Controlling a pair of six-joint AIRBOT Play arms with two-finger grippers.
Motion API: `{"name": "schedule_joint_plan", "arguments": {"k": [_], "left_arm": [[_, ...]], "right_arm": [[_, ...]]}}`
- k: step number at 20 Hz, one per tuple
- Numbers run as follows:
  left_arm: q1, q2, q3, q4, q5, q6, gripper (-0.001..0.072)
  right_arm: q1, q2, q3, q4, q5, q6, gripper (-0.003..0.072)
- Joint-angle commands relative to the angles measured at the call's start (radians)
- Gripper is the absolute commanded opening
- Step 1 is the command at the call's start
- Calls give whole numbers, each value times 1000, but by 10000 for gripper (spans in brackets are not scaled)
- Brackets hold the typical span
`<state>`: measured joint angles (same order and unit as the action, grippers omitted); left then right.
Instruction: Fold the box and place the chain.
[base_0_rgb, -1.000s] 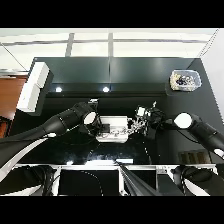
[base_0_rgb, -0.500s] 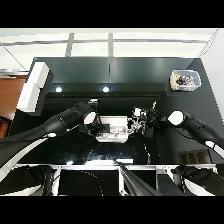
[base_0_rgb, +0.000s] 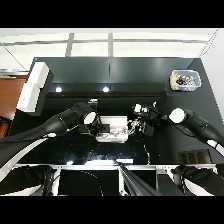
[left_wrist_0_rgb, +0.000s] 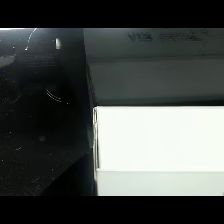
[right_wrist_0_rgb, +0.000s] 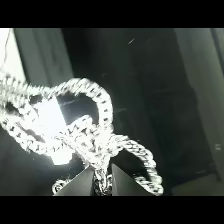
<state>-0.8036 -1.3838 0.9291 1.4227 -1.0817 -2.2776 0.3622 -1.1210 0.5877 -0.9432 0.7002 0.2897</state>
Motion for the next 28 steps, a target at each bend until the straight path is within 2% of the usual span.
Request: {"name": "schedule_joint_plan", "arguments": {"k": [1,5,9,11,13,19,28], "left_arm": [[1,0,1,0,0,0,30],[1,0,1,0,-1,0,30],[1,0,1,0,0,0,31],[1,0,1,0,0,0,31],[1,0,1,0,0,0,30],[1,0,1,0,0,0,30],[1,0,1,0,0,0,30]], "right_arm": [[-1,61,73,-12,70,141,10],[-2,175,185,-67,189,336,10],[-7,267,319,-65,383,549,10],[-7,286,386,10,476,584,10],[-7,287,452,150,534,594,10],[-7,287,520,500,494,593,10],[-7,286,530,846,390,533,10]]}}
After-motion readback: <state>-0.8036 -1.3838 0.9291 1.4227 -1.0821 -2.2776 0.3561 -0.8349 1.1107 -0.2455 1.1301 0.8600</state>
